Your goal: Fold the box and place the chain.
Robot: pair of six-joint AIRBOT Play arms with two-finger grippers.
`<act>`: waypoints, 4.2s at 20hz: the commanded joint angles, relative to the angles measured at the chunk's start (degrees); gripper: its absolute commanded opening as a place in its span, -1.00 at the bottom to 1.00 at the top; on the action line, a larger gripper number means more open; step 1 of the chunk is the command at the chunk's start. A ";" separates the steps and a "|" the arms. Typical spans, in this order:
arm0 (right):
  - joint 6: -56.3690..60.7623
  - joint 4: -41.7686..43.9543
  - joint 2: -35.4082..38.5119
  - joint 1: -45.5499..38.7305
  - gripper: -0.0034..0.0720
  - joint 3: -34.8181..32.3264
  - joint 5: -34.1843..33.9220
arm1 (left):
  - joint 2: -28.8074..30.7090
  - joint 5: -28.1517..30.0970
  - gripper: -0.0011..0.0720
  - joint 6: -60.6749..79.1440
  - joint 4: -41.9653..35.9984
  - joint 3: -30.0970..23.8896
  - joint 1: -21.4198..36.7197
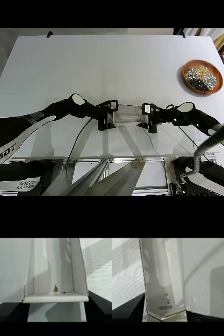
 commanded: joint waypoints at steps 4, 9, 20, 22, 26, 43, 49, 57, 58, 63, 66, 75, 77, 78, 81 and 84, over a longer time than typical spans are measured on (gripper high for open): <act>0.00 0.02 0.04 -0.02 0.15 0.00 0.07 | 0.46 1.01 0.96 4.46 -3.67 -1.07 0.07; 0.00 0.02 0.04 -0.02 0.15 0.00 0.07 | 0.48 2.67 0.96 6.84 -5.25 -1.07 0.07; 0.00 0.02 0.04 -0.02 0.15 0.00 0.07 | 0.66 1.55 0.46 7.61 -4.57 -1.25 0.00; 0.00 0.02 0.04 -0.02 0.15 0.00 0.07 | 0.52 1.60 0.41 7.61 -3.69 -1.51 -0.17; 0.00 0.02 0.04 -0.02 0.15 0.00 0.07 | 0.39 1.84 -0.08 7.37 -2.43 -1.51 -0.55; 0.00 0.02 0.04 -0.02 0.15 0.00 0.07 | 0.42 1.16 -0.27 7.19 -2.25 -1.51 -0.59; 0.00 0.02 0.04 -0.02 0.15 0.00 0.07 | 0.42 1.14 -0.27 7.21 -2.25 -1.51 -0.59; 0.07 0.04 0.04 -0.02 0.18 0.00 2.12 | 0.42 1.16 -0.27 7.19 -2.25 -1.51 -0.59; 0.37 0.07 0.07 -0.07 0.48 0.00 2.45 | 0.42 1.16 -0.27 7.21 -2.25 -1.51 -0.59; 11.08 -5.92 2.14 -0.07 0.95 0.00 2.47 | 0.42 1.16 -0.27 7.19 -2.25 -1.51 -0.59; 16.55 -12.02 6.88 -0.07 0.95 0.00 2.38 | 0.42 1.16 -0.27 7.19 -2.25 -1.51 -0.59; 33.46 -24.02 26.91 -0.07 0.16 0.00 10.21 | 0.42 1.16 -0.27 7.19 -2.25 -1.51 -0.59; 32.50 -16.33 28.81 -0.07 -0.87 -0.02 12.59 | 0.42 1.16 -0.27 7.21 -2.25 -1.51 -0.59; 32.57 -12.09 28.57 -0.07 -0.88 -0.02 12.26 | 0.42 1.16 -0.27 7.19 -2.25 -1.51 -0.59; 33.11 -0.76 26.43 -0.04 -0.88 -0.02 5.64 | 0.42 1.16 -0.27 7.19 -2.25 -1.51 -0.59; 33.57 8.00 21.22 -0.07 -0.88 -0.02 -3.26 | 0.42 1.16 -0.27 7.21 -2.25 -1.51 -0.59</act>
